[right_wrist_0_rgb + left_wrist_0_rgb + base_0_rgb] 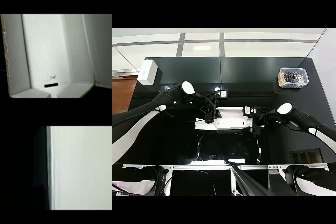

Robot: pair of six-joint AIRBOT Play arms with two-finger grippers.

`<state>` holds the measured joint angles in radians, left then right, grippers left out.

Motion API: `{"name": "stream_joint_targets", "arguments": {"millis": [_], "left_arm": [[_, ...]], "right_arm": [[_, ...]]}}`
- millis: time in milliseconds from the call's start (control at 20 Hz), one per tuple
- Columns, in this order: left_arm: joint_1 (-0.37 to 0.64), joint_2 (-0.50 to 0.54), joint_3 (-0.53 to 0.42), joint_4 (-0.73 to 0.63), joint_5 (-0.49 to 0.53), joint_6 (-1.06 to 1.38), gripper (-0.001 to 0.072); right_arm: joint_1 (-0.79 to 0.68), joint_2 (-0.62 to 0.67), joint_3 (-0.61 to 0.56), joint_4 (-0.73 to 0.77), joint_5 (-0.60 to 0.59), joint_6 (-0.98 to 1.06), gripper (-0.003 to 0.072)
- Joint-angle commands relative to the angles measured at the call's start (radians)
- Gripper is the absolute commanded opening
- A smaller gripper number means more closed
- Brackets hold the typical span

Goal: Fold the box and place the chain.

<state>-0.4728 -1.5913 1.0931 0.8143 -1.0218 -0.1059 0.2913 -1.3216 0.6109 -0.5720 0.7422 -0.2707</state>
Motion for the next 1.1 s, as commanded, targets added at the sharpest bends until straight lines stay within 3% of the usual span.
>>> {"name": "stream_joint_targets", "arguments": {"millis": [0, 950, 1050], "left_arm": [[0.0, 0.0, 0.0, 0.0, 0.0, 0.0, 0.0023], [0.0, 0.0, 0.0, 0.0, -0.001, 0.0, 0.0025], [0.0, 0.0, 0.0, 0.0, 0.0, 0.0, 0.0029]], "right_arm": [[0.012, -0.004, 0.006, -0.003, -0.005, -0.002, 0.07], [0.043, -0.025, 0.029, -0.009, -0.006, 0.008, 0.0698], [0.043, -0.025, 0.029, -0.009, -0.006, 0.008, 0.0468]]}}
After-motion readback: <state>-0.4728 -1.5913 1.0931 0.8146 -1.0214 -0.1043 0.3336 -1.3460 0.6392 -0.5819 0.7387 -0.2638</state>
